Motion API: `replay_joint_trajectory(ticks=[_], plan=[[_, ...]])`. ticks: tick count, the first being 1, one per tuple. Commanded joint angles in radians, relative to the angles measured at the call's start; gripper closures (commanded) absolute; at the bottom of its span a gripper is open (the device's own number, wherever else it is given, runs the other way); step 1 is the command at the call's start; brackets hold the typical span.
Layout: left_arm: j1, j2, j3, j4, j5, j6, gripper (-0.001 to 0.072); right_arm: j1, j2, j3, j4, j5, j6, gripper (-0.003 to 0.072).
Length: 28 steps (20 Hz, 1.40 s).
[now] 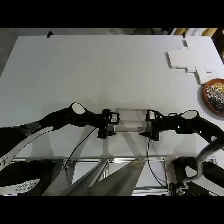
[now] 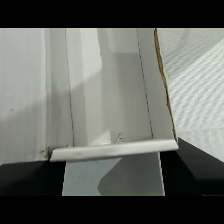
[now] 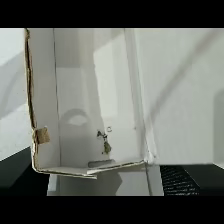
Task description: Fold the box and place the chain.
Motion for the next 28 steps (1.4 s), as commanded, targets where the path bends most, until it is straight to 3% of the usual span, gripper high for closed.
replay_joint_trajectory(ticks=[1,9,11,13,15,17,18,22,23,25,28], plan=[[0.000,0.001,0.000,-0.001,0.001,-0.001,0.0396,-0.037,0.048,0.002,-0.047,0.018,0.074,-0.0015],[0.000,0.001,0.000,-0.001,0.001,-0.001,0.0396,-0.108,0.413,0.002,-0.462,0.101,0.403,-0.0002],[0.000,0.001,0.000,-0.001,0.001,-0.001,0.0396,-0.108,0.488,0.002,-0.415,0.109,0.463,-0.0003],[0.000,0.001,0.000,-0.001,0.001,-0.001,0.0396,-0.107,0.537,0.002,-0.248,0.130,0.465,-0.0003],[0.000,0.001,0.000,-0.001,0.001,-0.001,0.0396,-0.107,0.552,0.002,-0.092,0.168,0.457,-0.0002],[0.000,0.001,0.000,-0.001,0.001,-0.001,0.0396,-0.107,0.552,0.002,-0.030,0.183,0.458,0.0008],[0.000,0.001,0.000,-0.001,0.001,-0.001,0.0396,-0.107,0.551,0.002,-0.008,0.183,0.458,0.0087],[0.000,0.001,0.000,-0.001,0.001,-0.001,0.0396,-0.026,0.533,0.001,0.052,0.164,0.450,0.0596],[0.000,0.001,0.000,-0.001,0.001,-0.001,0.0396,0.002,0.515,0.002,0.050,0.131,0.450,0.0670],[0.000,0.001,0.000,-0.001,0.001,-0.001,0.0396,0.056,0.455,0.002,0.063,-0.006,0.455,0.0667],[0.000,0.001,0.000,-0.001,0.001,-0.001,0.0396,0.116,0.335,0.002,0.181,-0.307,0.459,0.0668]])
